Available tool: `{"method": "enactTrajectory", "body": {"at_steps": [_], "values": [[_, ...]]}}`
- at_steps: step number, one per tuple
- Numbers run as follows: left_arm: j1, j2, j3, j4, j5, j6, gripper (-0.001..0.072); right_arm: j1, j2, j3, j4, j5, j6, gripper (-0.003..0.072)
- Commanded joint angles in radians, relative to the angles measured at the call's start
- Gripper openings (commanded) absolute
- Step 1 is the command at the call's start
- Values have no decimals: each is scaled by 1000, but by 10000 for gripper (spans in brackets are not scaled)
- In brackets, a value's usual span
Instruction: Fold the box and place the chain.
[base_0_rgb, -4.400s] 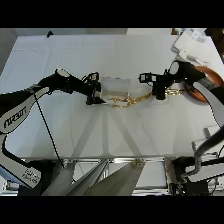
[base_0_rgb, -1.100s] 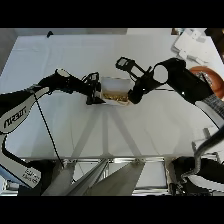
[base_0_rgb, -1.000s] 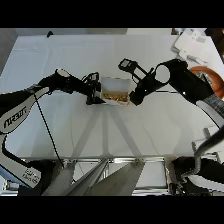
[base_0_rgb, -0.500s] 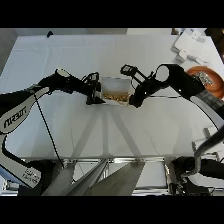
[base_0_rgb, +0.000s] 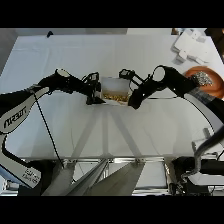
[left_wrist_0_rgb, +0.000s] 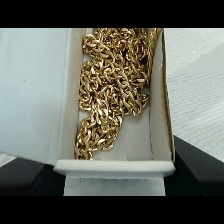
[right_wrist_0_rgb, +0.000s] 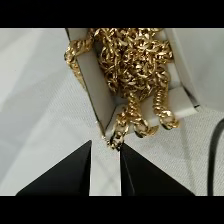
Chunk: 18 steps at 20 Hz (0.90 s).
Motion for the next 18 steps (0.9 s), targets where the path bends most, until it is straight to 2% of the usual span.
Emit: {"method": "enactTrajectory", "body": {"at_steps": [1,2,3,14,18], "values": [[0,0,0,0,0,0,436,-1,-5,0,5,-44,-9,149],[0,0,0,0,0,0,437,-1,-5,0,5,-50,-9,127],[0,0,0,0,0,0,437,-1,-5,0,5,-57,-9,15],[0,0,0,0,0,0,437,-1,33,0,-27,90,2,10],[0,0,0,0,0,0,437,-1,100,0,-27,69,2,10]]}}
